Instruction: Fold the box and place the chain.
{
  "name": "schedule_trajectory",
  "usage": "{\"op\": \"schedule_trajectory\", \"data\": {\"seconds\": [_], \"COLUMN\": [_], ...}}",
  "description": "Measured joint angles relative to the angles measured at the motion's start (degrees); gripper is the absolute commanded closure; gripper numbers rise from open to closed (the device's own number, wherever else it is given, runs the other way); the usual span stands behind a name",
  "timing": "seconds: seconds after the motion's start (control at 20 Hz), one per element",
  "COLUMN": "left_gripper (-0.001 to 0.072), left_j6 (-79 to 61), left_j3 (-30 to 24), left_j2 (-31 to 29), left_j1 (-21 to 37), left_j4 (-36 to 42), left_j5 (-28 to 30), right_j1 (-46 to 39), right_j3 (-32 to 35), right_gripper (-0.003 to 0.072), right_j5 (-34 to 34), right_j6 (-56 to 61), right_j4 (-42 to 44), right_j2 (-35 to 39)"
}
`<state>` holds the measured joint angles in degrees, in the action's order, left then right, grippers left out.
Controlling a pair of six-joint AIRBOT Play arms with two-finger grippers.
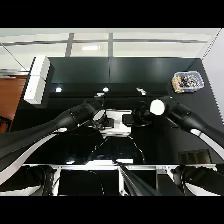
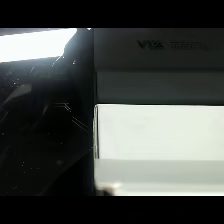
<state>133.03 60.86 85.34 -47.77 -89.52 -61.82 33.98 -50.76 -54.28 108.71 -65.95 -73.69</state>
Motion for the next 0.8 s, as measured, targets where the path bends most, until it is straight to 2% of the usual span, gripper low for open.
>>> {"op": "schedule_trajectory", "data": {"seconds": [0.25,0.6,0.65,0.7,0.75,0.8], "left_gripper": [0.068,0.068,0.068,0.068,0.068,0.068], "left_j6": [0.02,0.02,0.04,0.11,0.17,0.15], "left_j3": [0.0,0.0,0.0,0.0,0.0,0.0], "left_j2": [0.0,0.0,0.0,0.0,0.0,0.0], "left_j1": [0.0,0.0,0.0,0.0,0.0,0.0], "left_j4": [0.0,0.0,0.0,0.0,0.02,0.0], "left_j5": [0.15,0.15,0.17,0.17,0.31,0.35], "right_j1": [5.6,8.15,8.33,8.37,8.48,8.5], "right_j3": [-5.33,-6.97,-7.02,-7.06,-7.1,-7.1], "right_gripper": [0.0378,0.038,0.0415,0.0497,0.0516,0.0629], "right_j5": [-5.35,-7.04,-7.1,-7.13,-6.95,-7.02], "right_j6": [12.24,20.04,20.63,21.2,21.88,22.1], "right_j4": [-12.74,-17.14,-17.42,-17.57,-17.55,-17.57], "right_j2": [-4.76,-8.48,-8.74,-8.98,-9.16,-9.38]}}
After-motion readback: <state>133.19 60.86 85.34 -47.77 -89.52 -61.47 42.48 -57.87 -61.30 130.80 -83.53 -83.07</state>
